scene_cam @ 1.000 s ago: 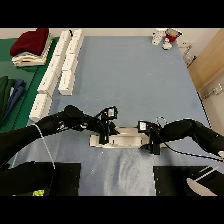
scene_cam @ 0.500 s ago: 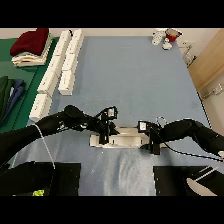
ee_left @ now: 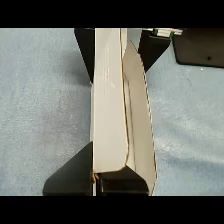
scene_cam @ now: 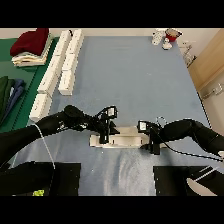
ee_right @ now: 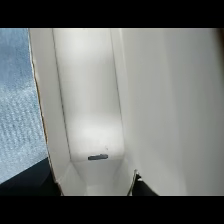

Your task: Fold the box.

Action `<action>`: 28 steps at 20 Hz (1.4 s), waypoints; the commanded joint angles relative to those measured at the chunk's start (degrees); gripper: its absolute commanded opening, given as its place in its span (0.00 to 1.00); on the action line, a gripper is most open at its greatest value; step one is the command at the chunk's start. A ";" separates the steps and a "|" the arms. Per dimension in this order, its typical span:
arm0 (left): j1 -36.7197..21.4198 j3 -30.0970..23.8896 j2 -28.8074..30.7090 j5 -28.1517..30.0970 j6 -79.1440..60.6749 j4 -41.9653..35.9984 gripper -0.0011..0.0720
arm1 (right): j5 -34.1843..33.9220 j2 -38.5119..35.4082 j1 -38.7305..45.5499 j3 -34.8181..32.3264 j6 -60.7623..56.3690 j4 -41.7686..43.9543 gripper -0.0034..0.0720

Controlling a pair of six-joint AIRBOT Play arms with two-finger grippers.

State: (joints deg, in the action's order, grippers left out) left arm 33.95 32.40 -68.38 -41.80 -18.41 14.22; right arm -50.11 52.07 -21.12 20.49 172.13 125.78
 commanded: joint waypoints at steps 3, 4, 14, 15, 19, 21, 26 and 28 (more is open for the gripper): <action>0.00 0.02 0.13 -2.01 0.02 -2.45 0.03 | -0.07 0.00 0.02 -0.02 0.00 0.00 0.77; 0.00 0.02 0.11 -1.97 0.02 -2.43 0.03 | -0.07 -0.02 0.00 -0.02 0.00 0.00 0.77; -1.99 0.04 2.43 -0.74 8.98 -0.74 0.68 | -0.04 0.00 0.02 -0.02 0.00 0.00 0.77; -3.13 0.04 3.91 -0.76 14.97 1.99 0.91 | -0.04 0.00 0.02 -0.02 0.00 0.00 0.77; -7.69 0.04 11.08 -7.85 44.52 22.45 0.80 | -0.04 0.00 0.02 -0.02 0.00 0.00 0.77; -8.76 0.04 13.90 -15.45 52.96 28.26 0.12 | -0.07 0.00 0.02 -0.02 0.00 0.00 0.77; -3.61 -0.35 14.58 -22.21 68.78 19.69 0.03 | -0.04 0.00 0.02 -0.02 0.00 0.00 0.77; 2.38 -0.31 13.35 -15.80 71.97 12.61 0.03 | -0.04 0.00 0.02 -0.02 0.00 0.00 0.77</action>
